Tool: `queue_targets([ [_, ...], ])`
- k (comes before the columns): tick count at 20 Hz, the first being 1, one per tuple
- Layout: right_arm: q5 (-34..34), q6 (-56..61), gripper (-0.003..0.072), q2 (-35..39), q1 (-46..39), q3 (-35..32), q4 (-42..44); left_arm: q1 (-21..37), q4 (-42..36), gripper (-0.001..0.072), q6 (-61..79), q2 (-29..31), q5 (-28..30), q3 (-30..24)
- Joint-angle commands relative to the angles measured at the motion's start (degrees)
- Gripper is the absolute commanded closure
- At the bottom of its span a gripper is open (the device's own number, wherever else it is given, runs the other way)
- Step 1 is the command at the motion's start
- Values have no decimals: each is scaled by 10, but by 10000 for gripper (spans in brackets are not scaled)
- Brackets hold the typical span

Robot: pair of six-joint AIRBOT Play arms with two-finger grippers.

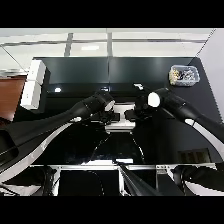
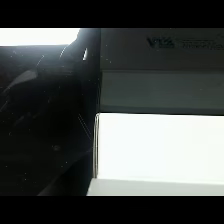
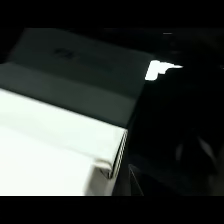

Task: Fold the box and place the chain.

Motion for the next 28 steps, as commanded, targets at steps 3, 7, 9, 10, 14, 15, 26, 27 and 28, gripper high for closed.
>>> queue_targets([
  [3, 21, 138, 329, -40, 38, 34, -90, 0, 0, 680, 0, 0, 0, 0],
  [7, 30, 163, 328, -44, 39, 34, -107, 0, 0, 680, 0, 0, 1, 0],
  [9, 35, 168, 329, -48, 39, 34, -107, 0, 0, 680, 0, 0, 1, 0],
  [10, 41, 168, 329, -51, 41, 35, -107, 0, 0, 680, 0, 0, 1, 0],
  [14, 46, 170, 569, -58, 55, 36, -119, 0, 0, 680, 0, 0, 0, 0],
  [15, 44, 170, 666, -58, 57, 36, -120, 0, 0, 680, 0, 0, 0, 0],
  [26, 43, 176, 606, -58, 58, 36, -119, 0, 0, 680, 0, 0, 0, 0],
  [27, 43, 177, 667, -58, 58, 36, -119, 0, 0, 680, 0, 0, 0, 0],
  [28, 42, 177, 667, -58, 58, 36, -119, 0, 0, 680, 0, 0, 0, 0],
])
